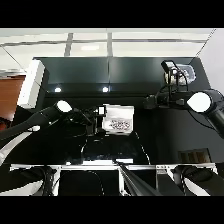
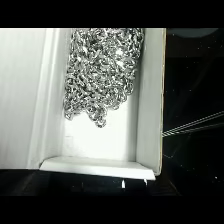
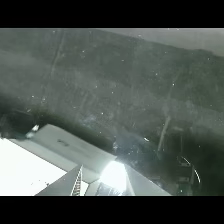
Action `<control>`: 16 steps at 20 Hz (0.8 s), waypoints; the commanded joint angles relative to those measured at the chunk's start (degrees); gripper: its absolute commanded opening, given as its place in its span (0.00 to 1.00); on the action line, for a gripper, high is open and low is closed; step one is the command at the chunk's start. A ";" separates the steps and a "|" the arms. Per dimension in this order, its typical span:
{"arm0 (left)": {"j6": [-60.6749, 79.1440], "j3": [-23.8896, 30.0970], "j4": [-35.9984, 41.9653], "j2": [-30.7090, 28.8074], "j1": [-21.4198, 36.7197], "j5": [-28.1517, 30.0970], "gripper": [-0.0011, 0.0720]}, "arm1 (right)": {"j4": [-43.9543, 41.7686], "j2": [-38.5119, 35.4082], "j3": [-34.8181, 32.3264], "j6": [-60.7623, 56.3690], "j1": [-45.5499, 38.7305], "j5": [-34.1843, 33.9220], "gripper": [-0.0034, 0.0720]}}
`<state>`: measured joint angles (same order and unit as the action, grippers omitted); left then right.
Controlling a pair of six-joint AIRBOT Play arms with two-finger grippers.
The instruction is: Fold the box and place the chain.
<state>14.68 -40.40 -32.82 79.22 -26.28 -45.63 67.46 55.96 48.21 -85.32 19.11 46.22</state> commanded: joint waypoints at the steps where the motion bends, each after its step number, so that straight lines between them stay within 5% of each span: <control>1: 0.33 -0.07 0.26 0.02 -0.22 -0.79 0.85 | -0.07 1.86 -0.02 -1.62 0.07 -4.07 0.96; 2: 0.22 -0.07 0.28 0.02 -0.22 -0.94 0.82 | -0.83 2.91 -0.02 -2.01 0.35 -6.60 0.98; 3: 0.07 -0.07 0.28 0.02 -0.22 -1.07 0.67 | -2.43 4.46 -0.02 -1.99 0.50 -9.27 0.98; 8: 0.09 -0.07 0.28 0.02 -0.87 -0.98 0.64 | -15.32 13.90 0.00 7.41 3.21 -10.38 0.97; 16: 0.09 -0.07 0.28 0.02 -0.85 -1.07 0.64 | -13.66 12.76 5.22 40.44 4.85 16.06 0.97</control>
<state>14.74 -40.40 -32.56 79.22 -27.09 -46.68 54.02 68.51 52.53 -57.30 23.42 53.25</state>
